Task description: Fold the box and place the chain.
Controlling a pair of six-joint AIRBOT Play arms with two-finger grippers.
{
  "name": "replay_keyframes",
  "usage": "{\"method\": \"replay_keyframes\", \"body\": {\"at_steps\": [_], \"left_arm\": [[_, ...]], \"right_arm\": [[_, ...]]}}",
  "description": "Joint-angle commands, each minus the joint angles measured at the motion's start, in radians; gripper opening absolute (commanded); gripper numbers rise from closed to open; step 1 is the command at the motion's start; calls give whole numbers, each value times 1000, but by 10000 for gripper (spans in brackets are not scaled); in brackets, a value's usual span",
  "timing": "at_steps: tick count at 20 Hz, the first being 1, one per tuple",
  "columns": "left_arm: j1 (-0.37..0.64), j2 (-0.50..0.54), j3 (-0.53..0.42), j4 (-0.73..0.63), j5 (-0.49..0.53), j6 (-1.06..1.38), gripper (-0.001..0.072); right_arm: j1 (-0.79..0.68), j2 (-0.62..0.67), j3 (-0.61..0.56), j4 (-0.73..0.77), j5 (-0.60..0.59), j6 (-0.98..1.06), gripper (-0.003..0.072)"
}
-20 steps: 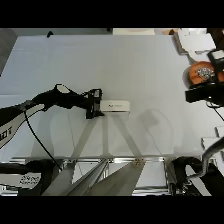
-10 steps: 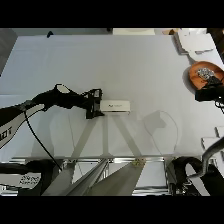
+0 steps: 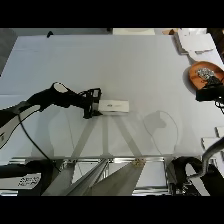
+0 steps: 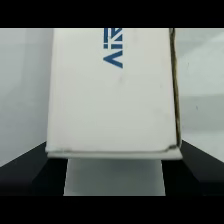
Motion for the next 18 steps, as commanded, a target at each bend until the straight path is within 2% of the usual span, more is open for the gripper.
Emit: {"method": "replay_keyframes", "body": {"at_steps": [1,6,11,14,18], "left_arm": [[1,148,1,47,78,-105,7],[3,448,1,158,298,-438,6],[4,683,1,396,538,-775,4],[43,754,1,453,611,-965,4],[233,774,1,453,591,-1169,4]], "right_arm": [[-1,1,1,2,0,0,11],[-1,1,1,2,0,0,11],[-1,1,1,1,0,0,11],[-1,1,1,1,0,0,11],[-1,1,1,1,-1,0,11]]}}
